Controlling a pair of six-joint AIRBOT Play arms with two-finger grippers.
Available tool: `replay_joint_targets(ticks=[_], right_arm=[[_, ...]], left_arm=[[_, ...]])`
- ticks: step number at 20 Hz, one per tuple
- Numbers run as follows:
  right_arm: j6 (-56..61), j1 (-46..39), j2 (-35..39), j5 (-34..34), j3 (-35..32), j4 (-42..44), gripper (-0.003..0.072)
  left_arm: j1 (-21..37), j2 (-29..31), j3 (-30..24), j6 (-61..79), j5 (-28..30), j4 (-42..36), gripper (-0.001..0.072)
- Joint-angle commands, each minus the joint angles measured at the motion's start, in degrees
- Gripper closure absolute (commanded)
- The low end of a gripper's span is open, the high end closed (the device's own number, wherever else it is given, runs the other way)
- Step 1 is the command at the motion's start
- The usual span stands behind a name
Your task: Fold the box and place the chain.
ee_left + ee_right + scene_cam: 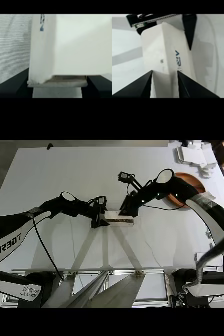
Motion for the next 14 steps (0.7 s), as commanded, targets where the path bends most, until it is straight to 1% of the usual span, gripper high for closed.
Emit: replay_joint_targets(ticks=[1,3,6,9,11,13,14], right_arm=[[-5.7,0.8,-0.3,3.3,0.3,1.1,0.033],[-7.7,2.0,1.3,0.0,-0.4,0.2,0.033],[-7.8,3.8,3.5,-7.5,-2.4,-5.9,0.033],[-7.7,5.4,4.0,-10.2,-4.0,-10.6,0.0335],[-7.7,6.4,4.2,-12.8,-5.4,-11.5,0.0384],[-7.6,7.4,4.6,-15.1,-6.3,-11.5,0.0384],[-7.0,7.8,5.0,-16.0,-6.3,-11.8,0.0408]], left_arm=[[0.0,0.0,0.0,0.0,0.0,0.0,0.0632],[0.0,0.0,0.0,0.0,0.0,0.0,0.0632],[0.0,0.0,0.0,0.0,0.0,0.0,0.0632],[0.0,0.0,0.0,0.0,0.0,0.0,0.0632],[0.0,0.0,0.0,0.0,0.0,0.0,0.0632],[0.0,0.0,0.0,0.0,0.0,0.0,0.0632],[0.0,0.0,0.0,0.0,0.0,0.0,0.0632]])
